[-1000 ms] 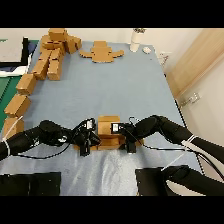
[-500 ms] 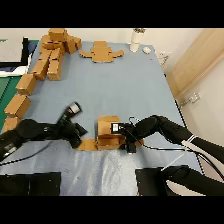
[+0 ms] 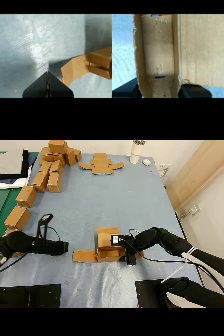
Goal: Fold the box.
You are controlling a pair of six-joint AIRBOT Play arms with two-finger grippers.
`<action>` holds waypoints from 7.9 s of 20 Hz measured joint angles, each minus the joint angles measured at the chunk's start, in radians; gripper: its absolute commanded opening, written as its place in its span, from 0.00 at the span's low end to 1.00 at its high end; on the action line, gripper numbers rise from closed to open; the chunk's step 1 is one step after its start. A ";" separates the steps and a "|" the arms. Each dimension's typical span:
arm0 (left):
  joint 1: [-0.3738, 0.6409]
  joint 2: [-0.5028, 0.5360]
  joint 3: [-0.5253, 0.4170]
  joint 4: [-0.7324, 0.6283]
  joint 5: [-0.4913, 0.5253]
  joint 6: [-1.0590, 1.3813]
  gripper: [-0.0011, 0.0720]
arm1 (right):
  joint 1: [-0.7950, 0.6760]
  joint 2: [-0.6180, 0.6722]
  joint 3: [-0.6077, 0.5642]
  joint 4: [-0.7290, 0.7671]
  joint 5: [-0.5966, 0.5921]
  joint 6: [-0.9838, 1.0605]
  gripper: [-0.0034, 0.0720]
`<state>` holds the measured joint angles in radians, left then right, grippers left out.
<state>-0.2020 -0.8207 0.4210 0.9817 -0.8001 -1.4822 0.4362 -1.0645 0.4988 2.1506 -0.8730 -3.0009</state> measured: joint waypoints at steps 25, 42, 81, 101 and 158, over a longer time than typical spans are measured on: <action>-0.364 -0.178 0.127 -0.254 0.188 0.018 0.38 | 0.000 0.000 0.000 0.000 0.000 0.000 0.72; -0.405 -0.281 0.211 -0.317 0.192 -0.045 0.86 | 0.000 0.000 0.000 0.000 0.000 0.000 0.72; -0.770 -0.661 0.707 0.547 -0.238 -1.022 0.81 | 0.000 0.000 0.000 -0.001 0.000 -0.004 0.72; -0.196 -0.661 0.825 -0.132 -0.583 -0.408 0.03 | 0.000 0.000 0.000 0.001 0.001 0.000 0.72; -0.364 -0.418 0.117 -0.705 0.241 1.859 0.99 | 0.000 0.000 0.000 0.000 0.000 0.000 0.72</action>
<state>-0.5655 -1.2392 0.5377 0.2768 -0.5587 0.3767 0.4366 -1.0645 0.4988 2.1502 -0.8730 -3.0009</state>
